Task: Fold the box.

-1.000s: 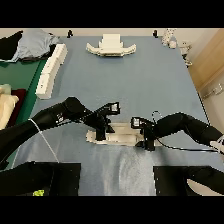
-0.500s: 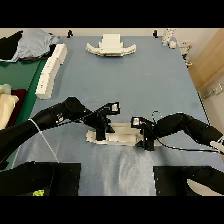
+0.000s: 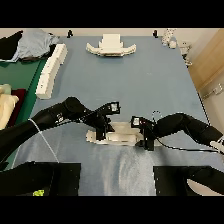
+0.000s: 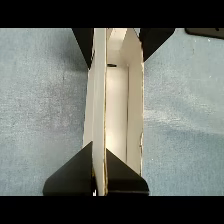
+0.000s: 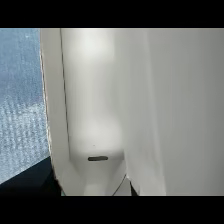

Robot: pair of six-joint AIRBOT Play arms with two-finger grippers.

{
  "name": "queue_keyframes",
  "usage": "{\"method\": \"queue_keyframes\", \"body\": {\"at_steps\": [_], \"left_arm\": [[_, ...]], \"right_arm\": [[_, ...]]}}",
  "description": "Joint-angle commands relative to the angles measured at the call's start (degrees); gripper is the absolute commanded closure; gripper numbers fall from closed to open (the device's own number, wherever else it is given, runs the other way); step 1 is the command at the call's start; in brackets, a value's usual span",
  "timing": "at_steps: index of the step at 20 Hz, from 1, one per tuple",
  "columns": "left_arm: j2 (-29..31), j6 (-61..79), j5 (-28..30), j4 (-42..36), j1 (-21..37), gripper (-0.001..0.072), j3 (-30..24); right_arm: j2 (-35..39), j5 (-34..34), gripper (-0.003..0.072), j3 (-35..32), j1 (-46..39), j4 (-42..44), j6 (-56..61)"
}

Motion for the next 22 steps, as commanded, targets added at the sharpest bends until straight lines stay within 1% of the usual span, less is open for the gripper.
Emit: {"method": "queue_keyframes", "body": {"at_steps": [1, 14, 16, 19, 20, 22], "left_arm": [[0.00, 0.00, 0.04, -0.02, 0.00, 0.0697, 0.02], [0.07, -0.02, 0.00, 0.00, 0.00, 0.0691, 0.02], [0.11, -1.33, 0.55, -0.02, 0.02, 0.0206, 0.02], [0.42, -4.22, 0.28, 0.87, 0.13, 0.0199, 0.66], [1.18, -6.25, 0.13, 2.91, 0.15, 0.0199, 0.94], [3.69, -14.88, -0.68, 10.03, 0.92, 0.0199, 1.29]], "right_arm": [[0.04, 0.00, 0.0264, 0.07, 0.02, 0.07, 0.07], [0.04, -0.02, 0.0272, 0.07, 0.02, 0.07, 0.63], [0.04, -0.02, 0.0272, 0.07, 0.02, 0.07, 0.61], [0.04, -0.02, 0.0272, 0.07, 0.02, 0.07, 0.59], [0.04, -0.02, 0.0272, 0.07, 0.02, 0.07, 0.59], [0.04, -0.09, 0.0271, 0.07, 0.02, 0.20, 0.61]]}}
